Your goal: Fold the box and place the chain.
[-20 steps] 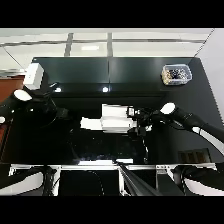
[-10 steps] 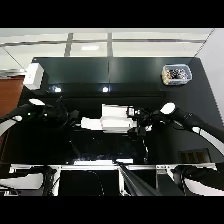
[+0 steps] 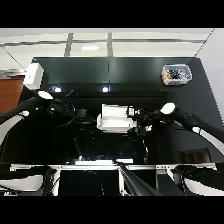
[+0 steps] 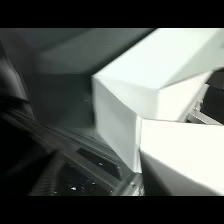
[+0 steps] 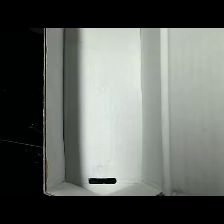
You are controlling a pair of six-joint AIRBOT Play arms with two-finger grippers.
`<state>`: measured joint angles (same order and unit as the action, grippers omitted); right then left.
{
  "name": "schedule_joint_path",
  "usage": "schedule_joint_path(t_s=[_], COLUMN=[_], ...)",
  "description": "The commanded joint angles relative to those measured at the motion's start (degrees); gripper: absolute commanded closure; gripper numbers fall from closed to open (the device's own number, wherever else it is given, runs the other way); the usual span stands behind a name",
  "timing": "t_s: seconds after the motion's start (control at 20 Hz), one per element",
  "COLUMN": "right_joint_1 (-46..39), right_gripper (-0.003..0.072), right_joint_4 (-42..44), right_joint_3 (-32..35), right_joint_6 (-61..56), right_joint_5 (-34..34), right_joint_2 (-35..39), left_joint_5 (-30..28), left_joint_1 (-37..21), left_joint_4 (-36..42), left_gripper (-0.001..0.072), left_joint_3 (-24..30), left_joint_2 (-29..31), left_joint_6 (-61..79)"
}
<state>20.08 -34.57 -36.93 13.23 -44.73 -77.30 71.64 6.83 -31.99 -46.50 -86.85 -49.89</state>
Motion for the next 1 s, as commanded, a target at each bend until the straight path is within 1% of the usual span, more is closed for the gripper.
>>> schedule_joint_path(t_s=[0.0,0.15,0.25,0.35,0.4,0.45,0.5,0.55,0.7,0.95], right_joint_1=[0.04,0.04,0.04,0.04,0.04,0.04,0.04,0.04,0.04,0.04], right_gripper=[0.0549,0.0549,0.0549,0.0549,0.0549,0.0549,0.0549,0.0549,0.0549,0.0550], right_joint_4=[0.00,0.00,0.02,0.02,0.02,0.00,0.00,0.00,0.00,0.00], right_joint_3=[-0.02,-0.02,-0.02,-0.02,-0.02,-0.02,-0.02,-0.02,-0.02,-0.02], right_joint_6=[-0.02,-0.02,-0.02,-0.02,-0.02,-0.02,-0.02,-0.02,-0.02,-0.02], right_joint_5=[0.00,0.00,-0.02,-0.02,-0.02,-0.02,0.00,-0.02,-0.02,-0.02], right_joint_2=[-0.04,-0.04,-0.04,-0.04,-0.04,-0.04,-0.04,-0.04,-0.04,-0.04], left_joint_5=[2.51,0.79,-1.51,-3.43,-3.61,-3.56,-3.65,-3.65,-3.21,-3.23], left_joint_1=[1.60,6.10,9.70,12.70,13.77,14.56,15.21,15.65,16.57,17.84], left_joint_4=[-0.07,-3.04,-8.15,-12.41,-12.96,-13.00,-13.09,-13.20,-13.88,-15.76], left_gripper=[0.0125,0.0127,0.0129,0.0170,0.0170,0.0170,0.0201,0.0213,0.0213,0.0214], left_joint_3=[-3.06,-5.66,-8.00,-10.36,-11.47,-12.37,-13.14,-13.75,-14.86,-14.86], left_joint_2=[-0.04,-0.04,-0.02,-0.02,-0.02,-0.02,-0.02,-0.02,-0.02,0.00], left_joint_6=[-0.28,-6.86,-14.14,-20.81,-22.93,-24.63,-26.56,-28.06,-32.06,-35.15])
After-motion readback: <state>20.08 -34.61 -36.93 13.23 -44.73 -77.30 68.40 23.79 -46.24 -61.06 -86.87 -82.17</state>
